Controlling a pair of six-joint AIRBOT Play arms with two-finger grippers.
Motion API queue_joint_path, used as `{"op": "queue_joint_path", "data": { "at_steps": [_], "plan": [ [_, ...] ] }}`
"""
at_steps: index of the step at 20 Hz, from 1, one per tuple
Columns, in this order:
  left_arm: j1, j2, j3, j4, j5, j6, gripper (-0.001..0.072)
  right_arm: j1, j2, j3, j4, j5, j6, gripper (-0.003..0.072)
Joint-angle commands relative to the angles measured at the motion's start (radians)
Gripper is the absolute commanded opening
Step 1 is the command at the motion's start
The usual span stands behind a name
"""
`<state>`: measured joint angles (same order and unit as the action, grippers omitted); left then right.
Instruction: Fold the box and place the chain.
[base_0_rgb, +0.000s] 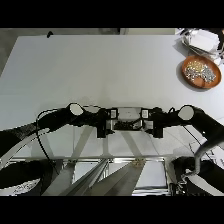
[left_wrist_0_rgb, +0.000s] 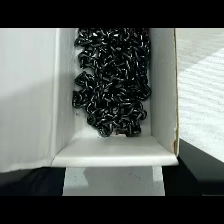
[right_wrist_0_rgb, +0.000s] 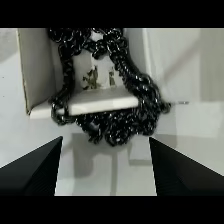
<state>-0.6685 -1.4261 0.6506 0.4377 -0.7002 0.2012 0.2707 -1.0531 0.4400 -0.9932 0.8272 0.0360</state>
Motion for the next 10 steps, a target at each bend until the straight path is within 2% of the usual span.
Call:
{"op": "queue_joint_path", "data": {
  "at_steps": [1, 4, 7, 10],
  "plan": [
    [0.000, 0.000, 0.000, 0.000, 0.000, 0.000, 0.0320, 0.041, -0.062, -0.008, 0.045, -0.092, -0.046, 0.0521],
    [0.000, 0.000, 0.000, 0.000, 0.000, 0.000, 0.0320, 0.042, -0.065, -0.008, 0.075, -0.113, -0.045, 0.0499],
    [0.000, 0.000, 0.000, 0.000, 0.000, 0.000, 0.0320, 0.042, -0.074, -0.008, 0.084, -0.109, -0.045, 0.0262],
    [0.000, 0.000, 0.000, 0.000, 0.000, 0.000, 0.0320, 0.042, -0.072, -0.008, 0.066, -0.102, -0.040, 0.0109]
  ]
}}
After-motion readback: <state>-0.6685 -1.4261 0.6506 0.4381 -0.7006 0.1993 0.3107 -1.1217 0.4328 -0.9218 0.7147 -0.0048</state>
